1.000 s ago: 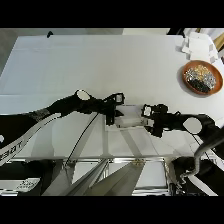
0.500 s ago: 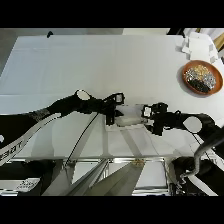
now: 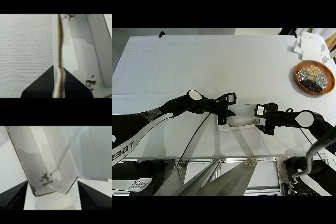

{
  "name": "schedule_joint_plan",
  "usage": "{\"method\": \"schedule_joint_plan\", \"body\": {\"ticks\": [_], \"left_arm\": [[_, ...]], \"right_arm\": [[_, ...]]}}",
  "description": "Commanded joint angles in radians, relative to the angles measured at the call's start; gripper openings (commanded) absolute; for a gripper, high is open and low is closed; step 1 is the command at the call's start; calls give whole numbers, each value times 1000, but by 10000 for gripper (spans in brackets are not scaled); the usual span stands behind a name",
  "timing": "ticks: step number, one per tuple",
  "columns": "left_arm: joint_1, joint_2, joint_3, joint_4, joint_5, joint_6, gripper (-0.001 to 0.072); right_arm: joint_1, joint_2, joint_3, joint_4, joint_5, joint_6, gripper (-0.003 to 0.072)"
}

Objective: Fold the box and place the chain.

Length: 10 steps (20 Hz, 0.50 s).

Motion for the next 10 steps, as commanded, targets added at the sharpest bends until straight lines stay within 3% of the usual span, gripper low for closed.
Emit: {"method": "schedule_joint_plan", "body": {"ticks": [1, 10], "left_arm": [[-1, 0, 0, 0, 0, 0, 11], [-1, 0, 0, 0, 0, 0, 11]], "right_arm": [[-10, -17, 1, 39, -12, -58, 668], [-103, -59, 1, 156, 47, -281, 668]]}}
